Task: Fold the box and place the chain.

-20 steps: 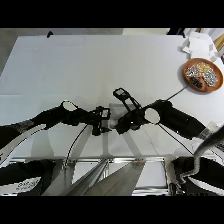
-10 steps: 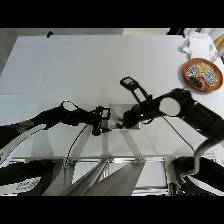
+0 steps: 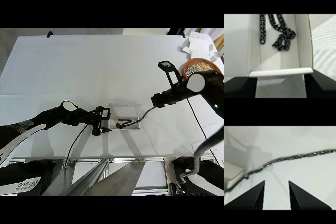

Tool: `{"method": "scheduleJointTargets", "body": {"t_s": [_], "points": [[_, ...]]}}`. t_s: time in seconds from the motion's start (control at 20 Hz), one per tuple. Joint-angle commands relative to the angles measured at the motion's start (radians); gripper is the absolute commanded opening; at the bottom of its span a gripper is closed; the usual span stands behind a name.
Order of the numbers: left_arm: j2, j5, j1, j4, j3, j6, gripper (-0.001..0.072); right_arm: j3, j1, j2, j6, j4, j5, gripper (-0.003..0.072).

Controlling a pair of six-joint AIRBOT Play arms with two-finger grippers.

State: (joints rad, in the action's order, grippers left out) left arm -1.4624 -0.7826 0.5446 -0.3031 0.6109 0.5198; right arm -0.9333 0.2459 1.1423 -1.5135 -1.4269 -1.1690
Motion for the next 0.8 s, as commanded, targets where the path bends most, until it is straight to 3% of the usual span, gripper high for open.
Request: {"method": "scheduleJointTargets", "body": {"t_s": [0.0,0.2,0.4,0.6,0.7,0.75], "points": [[0.001,0.000,-0.001,0.000,0.000,0.000,0.0251,-0.002,-0.068,0.150,0.003,-0.067,0.031,0.0340],[0.001,0.000,-0.001,0.000,0.000,0.000,0.0251,-0.002,-0.067,0.272,-0.007,-0.080,0.100,0.0340],[0.001,0.000,-0.001,0.000,0.000,0.000,0.0251,-0.002,-0.067,0.304,-0.035,-0.080,0.171,0.0338],[0.001,0.000,-0.001,0.000,0.000,0.000,0.0251,-0.002,-0.067,0.338,-0.036,-0.080,0.164,0.0334],[0.001,0.000,-0.001,0.000,0.000,0.000,0.0251,-0.002,-0.066,0.349,-0.035,-0.080,0.163,0.0216],[0.001,0.000,-0.001,0.000,0.000,0.000,0.0251,-0.002,-0.066,0.348,-0.034,-0.080,0.163,0.0114]]}}
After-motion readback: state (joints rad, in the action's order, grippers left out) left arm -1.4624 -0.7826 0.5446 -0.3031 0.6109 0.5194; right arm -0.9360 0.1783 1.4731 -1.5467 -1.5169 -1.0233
